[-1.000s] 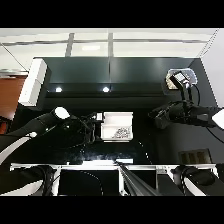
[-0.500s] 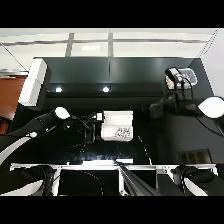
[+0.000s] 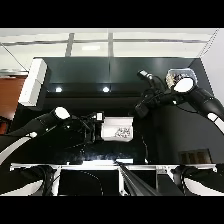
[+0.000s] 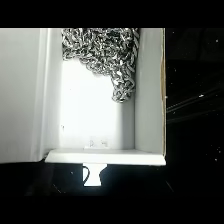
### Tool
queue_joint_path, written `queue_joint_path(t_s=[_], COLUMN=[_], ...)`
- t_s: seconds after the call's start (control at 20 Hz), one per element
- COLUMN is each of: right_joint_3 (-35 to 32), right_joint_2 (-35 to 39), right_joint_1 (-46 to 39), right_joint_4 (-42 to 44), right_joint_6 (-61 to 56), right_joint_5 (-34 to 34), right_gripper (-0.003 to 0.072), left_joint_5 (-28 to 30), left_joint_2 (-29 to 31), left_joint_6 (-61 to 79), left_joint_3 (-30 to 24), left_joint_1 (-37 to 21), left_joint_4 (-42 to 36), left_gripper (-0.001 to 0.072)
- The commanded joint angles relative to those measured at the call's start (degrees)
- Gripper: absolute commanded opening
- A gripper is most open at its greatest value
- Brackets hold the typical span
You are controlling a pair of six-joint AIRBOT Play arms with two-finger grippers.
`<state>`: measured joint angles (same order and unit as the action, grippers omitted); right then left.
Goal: Fold the box and place the chain.
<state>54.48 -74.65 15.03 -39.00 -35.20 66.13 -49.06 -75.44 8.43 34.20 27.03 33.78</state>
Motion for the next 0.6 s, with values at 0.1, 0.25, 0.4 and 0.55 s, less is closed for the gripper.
queue_joint_path(t_s=[0.1, 0.25, 0.4, 0.55], right_joint_3=[0.5, 0.5, 0.5, 0.5], right_joint_2=[-1.44, -1.44, -0.83, 1.38], right_joint_1=[0.87, 3.52, 5.11, 6.34], right_joint_4=[0.52, -0.59, -1.05, -5.09], right_joint_6=[11.26, 11.23, 11.23, 11.19], right_joint_5=[11.8, 13.11, 14.25, 12.2], right_gripper=[0.072, 0.072, 0.072, 0.072], left_joint_5=[0.02, -0.02, -0.02, -0.02], left_joint_2=[-0.04, -0.04, -0.04, -0.04], left_joint_6=[0.0, 0.0, 0.0, 0.0], left_joint_3=[0.02, 0.02, 0.02, 0.02], left_joint_1=[0.04, 0.04, 0.04, 0.04], left_joint_4=[0.02, 0.02, 0.02, 0.04], left_gripper=[0.0376, 0.0376, 0.0376, 0.0376])
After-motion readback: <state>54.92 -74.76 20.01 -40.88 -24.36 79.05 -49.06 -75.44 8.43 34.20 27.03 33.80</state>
